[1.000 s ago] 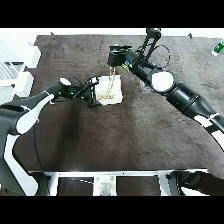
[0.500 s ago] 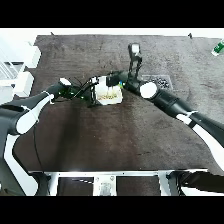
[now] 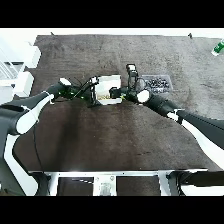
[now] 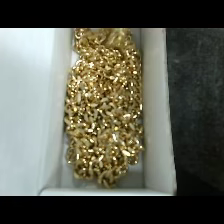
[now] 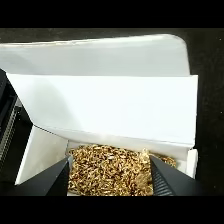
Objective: Fold the box and place the chain.
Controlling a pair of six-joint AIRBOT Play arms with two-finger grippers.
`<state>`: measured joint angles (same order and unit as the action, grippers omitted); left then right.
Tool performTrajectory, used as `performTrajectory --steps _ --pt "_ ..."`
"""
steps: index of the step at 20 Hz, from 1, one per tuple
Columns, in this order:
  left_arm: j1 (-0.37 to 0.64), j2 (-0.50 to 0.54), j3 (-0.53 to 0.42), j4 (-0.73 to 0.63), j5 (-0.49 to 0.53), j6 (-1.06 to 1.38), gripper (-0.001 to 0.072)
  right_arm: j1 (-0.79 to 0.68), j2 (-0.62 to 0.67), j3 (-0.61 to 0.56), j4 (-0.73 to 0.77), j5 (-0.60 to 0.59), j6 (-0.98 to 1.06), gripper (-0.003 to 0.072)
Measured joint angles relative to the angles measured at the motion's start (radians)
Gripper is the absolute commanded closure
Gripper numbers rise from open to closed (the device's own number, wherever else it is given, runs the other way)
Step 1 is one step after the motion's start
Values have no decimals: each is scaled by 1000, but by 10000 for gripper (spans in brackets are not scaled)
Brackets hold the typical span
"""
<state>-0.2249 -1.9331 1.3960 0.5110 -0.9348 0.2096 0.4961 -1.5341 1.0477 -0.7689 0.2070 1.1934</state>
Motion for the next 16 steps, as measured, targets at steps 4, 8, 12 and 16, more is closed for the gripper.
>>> performTrajectory --steps 4,8,12,16 --pt "0 0 0 0 0 0 243 -6 35 -2 -1 8 -2 133" --pt "0 0 0 0 0 0 243 -39 109 -1 -6 61 -101 333" --pt "0 0 0 0 0 0 243 -179 150 46 17 216 -238 389" --pt "0 0 0 0 0 0 243 -338 132 117 175 395 -460 395"
